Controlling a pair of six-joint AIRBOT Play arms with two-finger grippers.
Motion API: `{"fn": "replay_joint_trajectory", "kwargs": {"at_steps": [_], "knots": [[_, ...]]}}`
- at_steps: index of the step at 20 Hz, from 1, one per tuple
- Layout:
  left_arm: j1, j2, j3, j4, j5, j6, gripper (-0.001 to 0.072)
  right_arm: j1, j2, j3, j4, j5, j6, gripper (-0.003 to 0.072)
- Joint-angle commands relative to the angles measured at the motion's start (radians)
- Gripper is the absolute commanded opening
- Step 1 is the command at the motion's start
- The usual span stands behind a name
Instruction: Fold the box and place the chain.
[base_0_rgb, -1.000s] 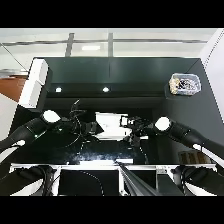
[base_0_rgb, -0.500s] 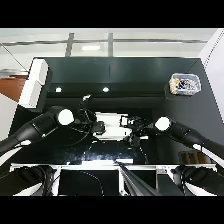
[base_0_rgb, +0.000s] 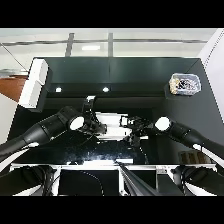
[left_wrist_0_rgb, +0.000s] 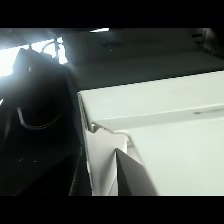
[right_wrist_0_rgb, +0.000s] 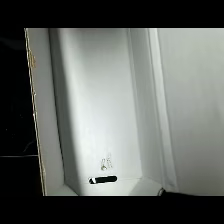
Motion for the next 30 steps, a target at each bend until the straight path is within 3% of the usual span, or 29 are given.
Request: {"fn": "replay_joint_trajectory", "kwargs": {"at_steps": [1, 10, 30], "knots": [[-0.006, -0.031, 0.034, 0.021, -0.023, -0.034, 0.0265, 0.000, 0.000, 0.000, 0.000, 0.000, 0.000, 0.0477], [-0.006, -0.103, 0.038, 0.017, -0.014, -0.106, 0.0265, 0.000, 0.001, 0.000, 0.000, 0.000, 0.000, 0.0478], [-0.017, -0.133, 0.043, 0.025, 0.002, -0.146, 0.0261, 0.000, 0.000, 0.000, 0.000, 0.000, 0.000, 0.0477]]}}
